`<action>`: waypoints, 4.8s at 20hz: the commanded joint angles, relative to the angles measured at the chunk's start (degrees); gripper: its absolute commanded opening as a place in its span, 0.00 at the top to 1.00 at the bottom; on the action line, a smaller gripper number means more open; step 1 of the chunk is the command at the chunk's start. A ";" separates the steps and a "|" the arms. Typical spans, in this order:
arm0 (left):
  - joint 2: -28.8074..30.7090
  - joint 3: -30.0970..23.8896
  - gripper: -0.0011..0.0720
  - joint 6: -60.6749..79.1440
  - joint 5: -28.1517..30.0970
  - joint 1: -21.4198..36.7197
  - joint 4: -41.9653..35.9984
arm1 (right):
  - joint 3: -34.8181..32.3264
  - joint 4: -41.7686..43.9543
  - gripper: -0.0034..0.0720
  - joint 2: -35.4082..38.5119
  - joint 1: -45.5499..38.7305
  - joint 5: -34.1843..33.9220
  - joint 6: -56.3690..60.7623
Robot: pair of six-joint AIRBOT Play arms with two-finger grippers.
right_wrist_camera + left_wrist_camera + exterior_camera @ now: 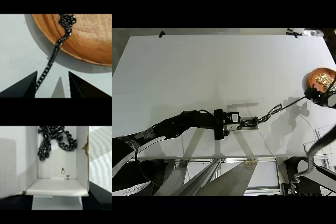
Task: Fold the box and place the chain.
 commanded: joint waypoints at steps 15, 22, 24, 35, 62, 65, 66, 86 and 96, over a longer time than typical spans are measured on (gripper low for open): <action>-0.02 0.02 0.61 0.00 0.02 0.02 0.00 | 0.07 1.46 0.60 -8.81 0.42 -10.78 3.32; -0.02 0.02 0.61 0.00 0.02 0.02 0.00 | 0.07 1.46 0.93 -8.28 0.42 -10.95 3.10; -0.02 0.02 0.61 0.00 0.02 0.02 0.00 | 0.07 1.44 0.93 -6.75 0.42 -9.62 2.58; -0.02 0.02 0.61 0.00 0.00 0.02 0.00 | 0.07 4.15 0.94 13.14 1.29 12.81 -12.22; -0.02 0.02 0.61 0.00 0.00 0.02 0.00 | 0.02 30.29 0.93 51.47 43.63 37.88 -20.68; -0.02 0.02 0.61 0.00 0.02 0.02 0.00 | 0.00 30.67 0.93 46.64 47.80 35.95 -20.72; -0.02 0.02 0.61 0.00 0.02 0.02 0.00 | 0.00 30.58 0.93 44.87 49.20 35.08 -20.74; -0.02 0.02 0.61 0.00 0.00 0.02 0.00 | -6.03 29.38 0.87 20.85 53.24 27.39 -20.74; -0.02 0.02 0.61 0.00 0.02 0.02 0.00 | -5.95 23.28 0.47 26.16 48.92 29.46 -15.98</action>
